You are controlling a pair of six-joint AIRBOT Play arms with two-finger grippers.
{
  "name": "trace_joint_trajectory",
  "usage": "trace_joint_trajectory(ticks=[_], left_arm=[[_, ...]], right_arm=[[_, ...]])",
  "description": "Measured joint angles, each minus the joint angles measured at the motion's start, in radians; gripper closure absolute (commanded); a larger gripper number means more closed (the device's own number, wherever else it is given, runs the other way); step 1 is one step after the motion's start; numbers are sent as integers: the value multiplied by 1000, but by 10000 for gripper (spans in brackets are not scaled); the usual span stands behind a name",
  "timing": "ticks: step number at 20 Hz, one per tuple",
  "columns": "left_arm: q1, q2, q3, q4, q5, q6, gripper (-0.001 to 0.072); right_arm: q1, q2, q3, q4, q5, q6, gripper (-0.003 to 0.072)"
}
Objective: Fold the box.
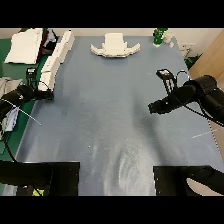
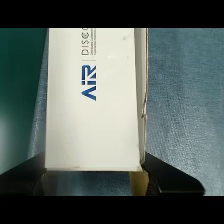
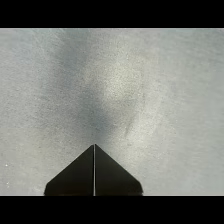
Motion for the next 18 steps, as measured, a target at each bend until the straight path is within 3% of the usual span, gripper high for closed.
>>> trace_joint_trajectory(ticks=[10,11,12,18], left_arm=[[0,-30,1,-60,-31,-2,280],[0,-34,2,-60,-35,-2,111],[0,-37,2,-60,-37,-1,4],[8,8,5,-40,-108,2,3]], right_arm=[[0,0,0,0,0,0,682],[0,0,0,0,0,0,682],[0,0,0,0,0,0,682],[0,0,0,0,0,0,682]])
